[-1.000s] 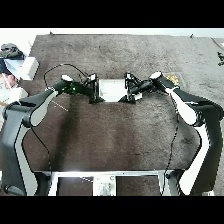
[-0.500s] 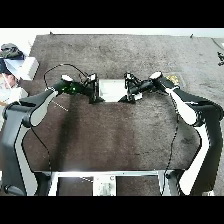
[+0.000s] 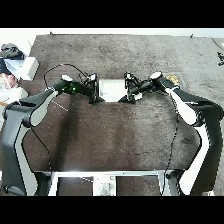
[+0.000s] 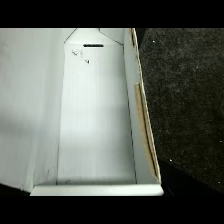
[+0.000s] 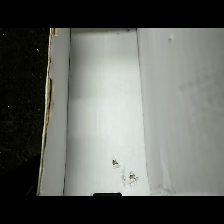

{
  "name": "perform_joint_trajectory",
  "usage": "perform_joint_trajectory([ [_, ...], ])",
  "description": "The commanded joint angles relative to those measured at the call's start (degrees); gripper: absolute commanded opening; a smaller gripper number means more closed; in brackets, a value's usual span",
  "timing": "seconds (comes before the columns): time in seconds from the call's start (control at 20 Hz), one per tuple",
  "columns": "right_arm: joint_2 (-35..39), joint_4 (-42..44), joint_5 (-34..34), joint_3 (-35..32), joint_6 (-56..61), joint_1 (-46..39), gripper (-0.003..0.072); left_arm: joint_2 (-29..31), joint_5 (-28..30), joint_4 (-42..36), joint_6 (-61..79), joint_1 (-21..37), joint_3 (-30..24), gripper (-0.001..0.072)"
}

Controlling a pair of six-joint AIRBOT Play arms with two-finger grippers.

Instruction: Fold the box and place the chain.

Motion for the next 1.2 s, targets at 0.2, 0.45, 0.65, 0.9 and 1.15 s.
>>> perform_joint_trajectory([
  [0.2,-0.02,0.02,0.0,0.0,0.0,0.02,0.0437,-0.02,0.0,0.0,0.0,0.07,-0.02,0.0284],
  [0.45,0.02,-0.07,0.02,0.0,0.0,0.02,0.044,-0.04,0.0,0.0,0.0,0.07,-0.02,0.0284],
  [0.65,1.22,-0.59,-0.22,0.0,-0.02,-0.74,0.0598,-0.02,0.0,0.0,0.0,0.07,-0.02,0.0284],
  [0.9,2.93,-3.76,-0.15,0.0,0.02,-2.36,0.0598,-0.02,-0.02,0.0,-0.02,0.07,-0.02,0.0284],
  [1.15,6.36,-8.9,0.04,0.0,0.66,-5.14,0.0596,-0.02,0.0,0.0,0.0,0.07,-0.02,0.0284],
])
